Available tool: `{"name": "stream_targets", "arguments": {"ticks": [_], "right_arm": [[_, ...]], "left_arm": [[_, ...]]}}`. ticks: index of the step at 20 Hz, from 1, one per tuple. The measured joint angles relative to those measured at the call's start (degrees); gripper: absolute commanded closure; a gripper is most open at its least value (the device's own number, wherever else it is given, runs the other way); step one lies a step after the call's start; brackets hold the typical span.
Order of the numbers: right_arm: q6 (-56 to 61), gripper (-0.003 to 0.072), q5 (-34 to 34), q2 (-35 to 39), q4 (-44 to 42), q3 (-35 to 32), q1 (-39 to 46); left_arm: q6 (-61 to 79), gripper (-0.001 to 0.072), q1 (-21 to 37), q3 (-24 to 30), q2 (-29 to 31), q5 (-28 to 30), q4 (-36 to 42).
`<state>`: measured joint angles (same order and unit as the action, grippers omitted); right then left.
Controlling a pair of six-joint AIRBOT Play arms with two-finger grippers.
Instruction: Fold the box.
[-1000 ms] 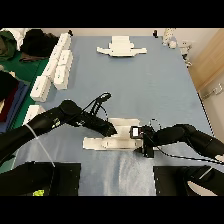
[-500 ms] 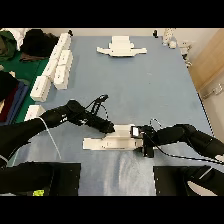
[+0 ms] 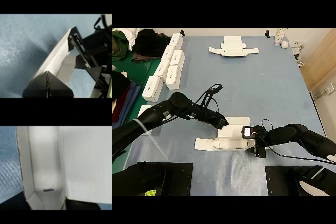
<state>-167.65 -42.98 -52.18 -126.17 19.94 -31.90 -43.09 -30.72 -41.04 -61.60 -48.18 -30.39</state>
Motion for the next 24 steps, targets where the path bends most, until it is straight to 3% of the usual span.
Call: {"name": "stream_targets", "arguments": {"ticks": [8,9,10,11,17,23,24], "right_arm": [[0.0,0.0179,0.0,0.0,0.0,0.0,0.0],[0.0,0.0179,0.0,0.0,0.0,0.0,0.0],[0.0,0.0179,0.0,0.0,0.0,0.0,0.0],[0.0,0.0179,0.0,0.0,0.0,0.0,0.0],[0.0,0.0179,0.0,0.0,0.2,0.0,0.0],[0.0,0.0179,0.0,0.0,0.3,0.0,0.0],[0.0,0.0179,0.0,0.0,0.3,0.0,0.0]], "left_arm": [[3.4,0.0692,-3.9,7.0,22.4,-1.7,-17.5],[4.8,0.0594,-4.0,8.2,24.4,-1.9,-19.1],[6.9,0.0180,-4.1,9.4,25.9,-1.9,-20.2],[9.5,0.0017,-3.9,10.8,27.2,-1.9,-20.8],[24.0,0.0019,-2.3,19.6,29.1,0.1,-19.8],[34.7,0.0021,-3.5,22.7,23.2,5.5,-13.9],[36.0,0.0116,-3.8,22.9,21.9,6.3,-12.7]]}}
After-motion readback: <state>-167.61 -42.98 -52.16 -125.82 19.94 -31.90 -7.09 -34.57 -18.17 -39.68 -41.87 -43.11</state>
